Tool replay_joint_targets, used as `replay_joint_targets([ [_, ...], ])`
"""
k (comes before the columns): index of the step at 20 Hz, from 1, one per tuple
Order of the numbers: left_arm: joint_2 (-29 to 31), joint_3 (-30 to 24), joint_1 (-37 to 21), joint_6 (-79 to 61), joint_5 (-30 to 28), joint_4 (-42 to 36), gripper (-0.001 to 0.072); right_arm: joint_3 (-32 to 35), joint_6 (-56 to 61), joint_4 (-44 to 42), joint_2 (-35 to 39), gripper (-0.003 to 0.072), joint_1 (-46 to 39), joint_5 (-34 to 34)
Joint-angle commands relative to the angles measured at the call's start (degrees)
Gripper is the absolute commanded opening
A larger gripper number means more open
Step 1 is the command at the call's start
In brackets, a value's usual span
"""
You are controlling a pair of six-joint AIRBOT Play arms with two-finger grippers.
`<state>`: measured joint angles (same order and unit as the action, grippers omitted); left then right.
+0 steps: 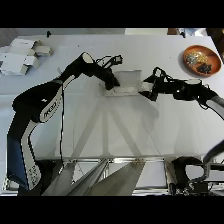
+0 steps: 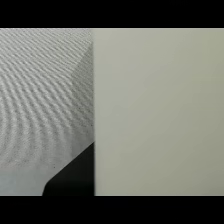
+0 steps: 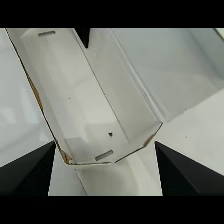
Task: Fold the box and place the chain.
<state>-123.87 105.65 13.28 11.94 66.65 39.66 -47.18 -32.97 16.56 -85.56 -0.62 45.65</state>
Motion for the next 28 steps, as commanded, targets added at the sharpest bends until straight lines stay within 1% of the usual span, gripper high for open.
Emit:
replay_joint_targets([
  [1,0.0,0.0,0.0,0.0,0.0,0.0,0.0018,-1.7,2.8,1.6,-1.8,0.0685,-1.0,1.7],
  [4,0.0,0.0,0.0,0.0,0.0,0.0,0.0018,-5.7,5.5,4.0,-5.0,0.0685,-1.1,5.0],
  [8,0.0,0.0,0.0,0.0,0.0,0.0,0.0018,-10.3,6.7,5.7,-7.1,0.0685,-1.1,6.0],
  [17,0.0,0.0,0.0,0.0,0.0,0.0,0.0018,-12.1,7.1,6.1,-9.7,0.0685,-1.1,6.3],
  [20,0.0,0.0,0.0,0.0,0.0,0.0,0.0018,-16.1,7.8,6.1,-12.6,0.0685,-1.0,9.5],
  [24,0.0,0.0,0.0,0.0,0.0,0.0,0.0018,-22.2,11.8,7.5,-16.8,0.0685,-0.9,15.3],
  [28,0.0,0.0,0.0,0.0,0.0,0.0,0.0018,-22.7,15.1,14.3,-17.4,0.0685,0.6,19.9],
])
